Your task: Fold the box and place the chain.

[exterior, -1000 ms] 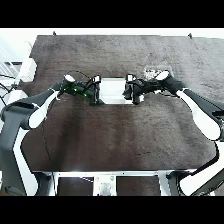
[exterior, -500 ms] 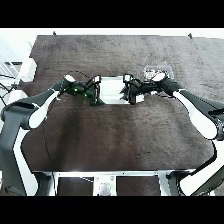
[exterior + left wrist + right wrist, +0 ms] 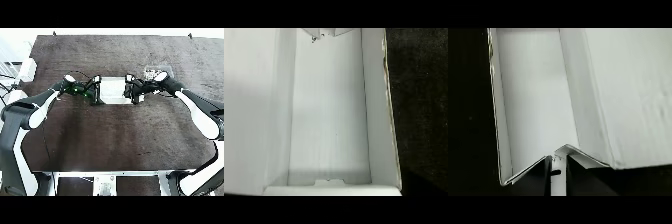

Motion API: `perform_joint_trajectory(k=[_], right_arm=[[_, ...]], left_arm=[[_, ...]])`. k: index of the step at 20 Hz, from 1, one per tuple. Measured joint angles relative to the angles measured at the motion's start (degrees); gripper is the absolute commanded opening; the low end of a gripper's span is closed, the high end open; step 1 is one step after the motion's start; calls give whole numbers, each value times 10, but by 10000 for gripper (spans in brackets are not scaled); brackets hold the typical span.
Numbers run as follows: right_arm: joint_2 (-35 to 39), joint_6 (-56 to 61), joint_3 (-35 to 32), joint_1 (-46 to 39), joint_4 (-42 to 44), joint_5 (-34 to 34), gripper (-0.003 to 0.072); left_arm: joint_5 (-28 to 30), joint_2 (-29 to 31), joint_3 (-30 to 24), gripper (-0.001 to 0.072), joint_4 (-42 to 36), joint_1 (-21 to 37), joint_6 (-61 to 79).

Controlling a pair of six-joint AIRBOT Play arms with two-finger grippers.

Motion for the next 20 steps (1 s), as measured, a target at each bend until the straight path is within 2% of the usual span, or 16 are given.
perform_joint_trajectory(k=[5, 11, 15, 20], right_arm=[[52, 118, 0, -33, -47, 31, 11], [103, 329, -5, -110, -58, 22, 11], [92, 436, -16, -152, -61, 20, 12], [40, 512, -19, -169, -65, 35, 13]], left_arm=[[0, 0, 0, 393, 0, 0, 0], [0, 0, 0, 393, 0, 0, 0], [0, 0, 0, 393, 0, 0, 1], [-1, 0, 0, 393, 0, 0, 1]])
